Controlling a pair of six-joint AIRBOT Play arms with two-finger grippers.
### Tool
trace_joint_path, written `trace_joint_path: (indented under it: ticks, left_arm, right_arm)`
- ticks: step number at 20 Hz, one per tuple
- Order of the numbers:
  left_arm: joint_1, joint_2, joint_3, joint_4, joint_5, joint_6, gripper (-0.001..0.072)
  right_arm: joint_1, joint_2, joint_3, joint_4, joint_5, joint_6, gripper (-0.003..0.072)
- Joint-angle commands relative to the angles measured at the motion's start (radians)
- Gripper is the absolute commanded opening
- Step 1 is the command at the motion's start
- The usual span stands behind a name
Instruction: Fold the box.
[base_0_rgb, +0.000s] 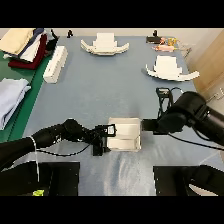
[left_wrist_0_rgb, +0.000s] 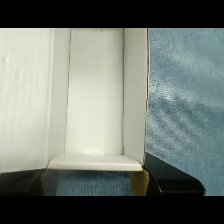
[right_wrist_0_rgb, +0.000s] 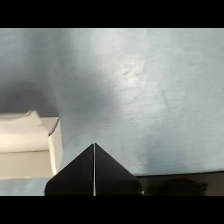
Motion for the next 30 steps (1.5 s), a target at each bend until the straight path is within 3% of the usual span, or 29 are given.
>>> trace_joint_path:
  ticks: [1, 6, 8, 13, 19, 30]
  left_arm:
    - [0.0, 0.0, 0.001, 0.0, 0.0, 0.0, 0.0518]
    - [0.0, 0.0, 0.001, 0.0, 0.0, 0.0, 0.0518]
    - [0.0, 0.0, 0.001, 0.0, 0.0, 0.0, 0.0518]
    - [0.0, 0.0, 0.001, 0.0, 0.0, 0.0, 0.0518]
    - [0.0, 0.0, 0.001, 0.0, 0.0, 0.0, 0.0518]
    - [0.0, 0.0, 0.001, 0.0, 0.0, 0.0, 0.0518]
  right_arm:
    - [-0.238, -0.055, -0.001, 0.151, 0.068, -0.283, 0.0003]
    - [-0.542, -0.284, 0.007, 0.712, 0.152, -0.781, 0.0003]
    - [-0.573, -0.377, 0.037, 0.808, 0.141, -0.881, 0.0003]
    - [-0.529, -0.521, 0.172, 0.901, 0.035, -1.027, 0.0003]
    - [-0.417, -0.524, 0.208, 0.892, -0.076, -1.155, 0.0004]
    - [-0.188, -0.322, 0.11, 0.776, 0.047, -1.206, 0.0004]
